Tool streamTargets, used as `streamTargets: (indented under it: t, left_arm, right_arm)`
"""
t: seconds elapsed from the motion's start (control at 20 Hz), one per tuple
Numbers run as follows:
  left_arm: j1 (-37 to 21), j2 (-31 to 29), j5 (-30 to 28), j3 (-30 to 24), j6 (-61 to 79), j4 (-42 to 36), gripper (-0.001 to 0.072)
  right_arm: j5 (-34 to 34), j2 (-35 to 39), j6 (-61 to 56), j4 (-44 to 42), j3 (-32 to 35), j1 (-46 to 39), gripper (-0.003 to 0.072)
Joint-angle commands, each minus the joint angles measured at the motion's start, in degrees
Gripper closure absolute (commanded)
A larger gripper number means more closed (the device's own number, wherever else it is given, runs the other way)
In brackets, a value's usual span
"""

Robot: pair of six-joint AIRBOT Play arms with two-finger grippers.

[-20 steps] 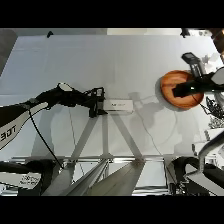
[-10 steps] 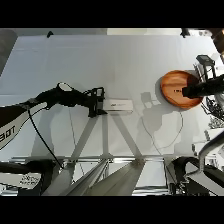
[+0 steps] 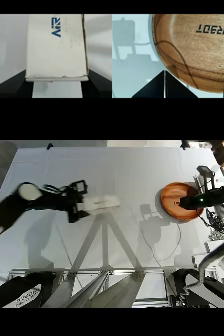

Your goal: Fold the box and place the chain.

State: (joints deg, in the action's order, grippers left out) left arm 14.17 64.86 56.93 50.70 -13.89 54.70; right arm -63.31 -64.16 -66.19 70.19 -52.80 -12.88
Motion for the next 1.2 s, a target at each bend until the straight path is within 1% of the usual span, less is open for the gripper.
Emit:
streamTargets:
  t: [0.0,0.05,0.15,0.2,0.25,0.3,0.35,0.4,0.45,0.5,0.55,0.6,0.75,0.8,0.9,0.95,1.0,1.05,1.1,1.15]
  left_arm:
    - [-4.46,-12.15,2.99,0.02,-24.65,28.04,0.0698]
    - [-6.16,-14.60,4.55,0.02,-28.96,34.73,0.0698]
    - [-10.67,-18.18,5.64,0.02,-35.98,44.04,0.0696]
    - [-13.66,-19.30,4.33,0.02,-39.19,45.62,0.0697]
    - [-17.77,-19.98,1.49,0.00,-42.80,45.13,0.0699]
    - [-21.90,-20.09,-1.79,0.00,-45.59,42.82,0.0702]
    - [-26.60,-19.91,-5.42,-0.11,-46.66,37.88,0.0703]
    - [-30.97,-19.76,-9.18,-0.66,-46.62,30.73,0.0703]
    - [-35.43,-19.47,-13.07,-2.19,-46.36,21.16,0.0703]
    - [-38.53,-19.10,-16.35,-4.55,-44.76,12.44,0.0703]
    - [-40.63,-18.51,-18.99,-7.78,-40.63,5.92,0.0704]
    - [-41.31,-17.75,-19.87,-10.67,-36.81,3.48,0.0704]
    - [-41.22,-13.33,-20.44,-18.60,-33.66,3.17,0.0702]
    - [-41.20,-11.08,-20.92,-20.46,-33.64,3.15,0.0701]
    - [-41.22,-6.43,-21.29,-22.34,-31.41,3.37,0.0700]
    - [-41.22,-4.35,-21.07,-22.36,-29.79,4.24,0.0668]
    - [-41.22,-2.64,-21.16,-22.36,-29.03,5.33,0.0589]
    - [-41.22,-1.57,-21.11,-22.38,-28.59,6.64,0.0430]
    - [-41.22,-1.05,-21.09,-22.38,-28.59,7.93,0.0240]
    - [-41.22,-1.14,-21.05,-22.36,-28.59,8.48,0.0088]
  right_arm:
    - [-0.59,0.04,-0.04,-0.44,-0.04,-0.04,0.0677]
    - [-0.59,0.04,-0.04,-0.46,-0.04,-0.04,0.0677]
    - [-0.59,0.04,-0.04,-0.44,-0.04,-0.04,0.0677]
    - [-0.59,0.04,-0.02,-0.44,-0.04,-0.04,0.0677]
    - [-0.59,0.04,-0.02,-0.44,-0.04,-0.04,0.0677]
    - [-0.57,0.04,0.00,-0.44,-0.04,-0.04,0.0677]
    - [-0.57,0.04,0.00,-0.42,-0.04,-0.04,0.0677]
    - [-0.55,0.04,0.00,-0.42,-0.04,-0.04,0.0677]
    - [-0.52,0.04,0.02,-0.42,-0.04,-0.04,0.0677]
    - [-0.42,0.04,0.02,-0.42,-0.04,-0.04,0.0677]
    - [-0.20,0.04,0.04,-0.39,-0.04,-0.04,0.0677]
    - [0.11,0.02,0.04,-0.39,-0.04,-0.04,0.0677]
    - [2.62,-0.04,0.04,-0.39,-0.04,-0.04,0.0677]
    - [4.00,-0.02,0.04,-0.42,-0.04,-0.04,0.0677]
    - [6.03,-0.02,0.04,-0.39,-0.04,-0.04,0.0677]
    - [6.16,-0.02,0.02,-0.39,-0.04,-0.04,0.0677]
    - [6.14,-0.02,0.02,-0.44,-0.04,-0.04,0.0677]
    - [6.14,-0.02,0.02,-0.46,-0.04,-0.04,0.0677]
    - [6.14,-0.02,0.02,-0.44,-0.04,-0.04,0.0677]
    - [6.14,-0.02,0.02,-0.39,-0.04,-0.04,0.0677]
